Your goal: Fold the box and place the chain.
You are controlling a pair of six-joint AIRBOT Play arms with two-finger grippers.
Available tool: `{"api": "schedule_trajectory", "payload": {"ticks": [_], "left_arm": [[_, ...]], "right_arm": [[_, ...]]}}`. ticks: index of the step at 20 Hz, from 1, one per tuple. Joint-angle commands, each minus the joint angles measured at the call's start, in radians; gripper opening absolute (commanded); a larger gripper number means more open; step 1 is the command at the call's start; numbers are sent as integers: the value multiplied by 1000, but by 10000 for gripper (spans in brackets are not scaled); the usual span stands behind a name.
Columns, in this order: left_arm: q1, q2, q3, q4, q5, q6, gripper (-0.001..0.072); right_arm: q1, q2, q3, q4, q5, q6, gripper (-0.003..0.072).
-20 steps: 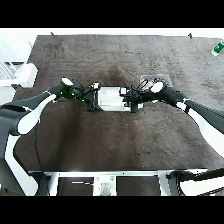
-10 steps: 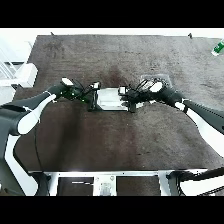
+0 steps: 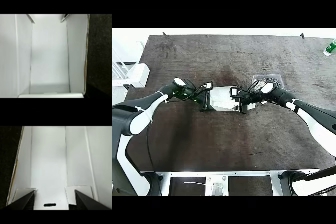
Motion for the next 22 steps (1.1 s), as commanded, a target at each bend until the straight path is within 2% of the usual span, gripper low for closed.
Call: {"api": "schedule_trajectory", "payload": {"ticks": [1,2,3,4,6,7,10,12,17,22], "left_arm": [[1,0,0,1,-2,0,527],[1,0,0,1,-1,0,527],[1,0,0,1,-1,0,527],[1,0,0,1,-1,0,527],[1,0,0,1,-1,0,527],[1,0,0,1,-1,0,527],[1,0,0,1,0,0,527],[1,0,0,1,0,0,527],[1,0,0,1,0,0,527],[1,0,0,1,-1,0,527]], "right_arm": [[-3,-1,0,-16,-4,2,641],[-7,-1,0,-18,-4,2,629],[-12,-1,0,-23,-3,2,465],[-16,-1,0,-28,-3,2,347],[-28,0,0,-74,-3,24,175],[-32,3,0,-99,-3,60,133],[-44,18,0,-161,3,138,67],[-52,35,0,-182,21,166,67],[-93,121,0,-183,27,294,13],[-152,230,0,-183,27,730,10]]}}
